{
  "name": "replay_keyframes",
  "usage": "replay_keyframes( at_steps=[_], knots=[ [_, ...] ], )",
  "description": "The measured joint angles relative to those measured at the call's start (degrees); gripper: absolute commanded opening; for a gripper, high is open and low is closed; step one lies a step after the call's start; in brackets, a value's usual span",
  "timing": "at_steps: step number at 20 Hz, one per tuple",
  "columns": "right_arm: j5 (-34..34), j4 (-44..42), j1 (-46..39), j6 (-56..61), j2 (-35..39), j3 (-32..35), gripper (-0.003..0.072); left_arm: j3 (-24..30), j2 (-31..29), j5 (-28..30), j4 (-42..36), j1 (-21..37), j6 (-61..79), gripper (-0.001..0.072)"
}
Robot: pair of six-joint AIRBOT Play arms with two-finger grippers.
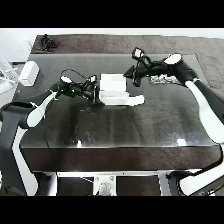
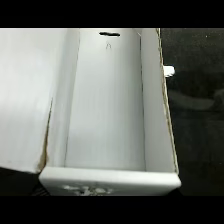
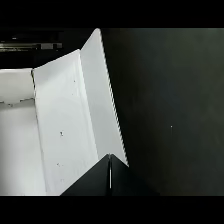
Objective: Fold the box and place the chain.
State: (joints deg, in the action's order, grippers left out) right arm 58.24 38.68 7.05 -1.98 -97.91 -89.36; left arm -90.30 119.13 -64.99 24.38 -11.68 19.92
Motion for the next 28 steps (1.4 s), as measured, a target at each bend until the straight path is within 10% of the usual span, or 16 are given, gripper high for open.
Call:
replay_keyframes(
  at_steps=[2, 3, 4, 10, 21, 28],
  knots=[
    [0.0, 2.1, -0.3, 1.4, 4.8, 3.8, 0.0111, 0.0, 0.0, 0.0, 0.0, 0.0, 0.0, 0.0371],
    [0.0, 2.9, -0.4, 1.7, 6.5, 6.1, 0.0572, 0.0, 0.0, 0.0, 0.0, 0.0, 0.0, 0.0371],
    [0.1, 4.0, -0.6, 2.0, 7.9, 8.6, 0.072, 0.0, 0.0, 0.0, 0.0, 0.0, 0.0, 0.0371],
    [-2.1, 7.8, -1.1, -2.6, 9.0, 21.0, 0.072, 0.0, 0.0, 0.0, 0.0, 0.0, 0.0, 0.0371],
    [-6.9, 3.9, -1.5, -10.3, 5.0, 23.5, 0.0686, 0.0, 0.0, 0.0, 0.0, 0.0, -0.1, 0.0371],
    [-7.5, 0.0, -1.3, -12.0, 3.0, 22.5, 0.0258, 0.0, 0.0, 0.0, 0.0, 0.0, -0.1, 0.0371]
  ],
)
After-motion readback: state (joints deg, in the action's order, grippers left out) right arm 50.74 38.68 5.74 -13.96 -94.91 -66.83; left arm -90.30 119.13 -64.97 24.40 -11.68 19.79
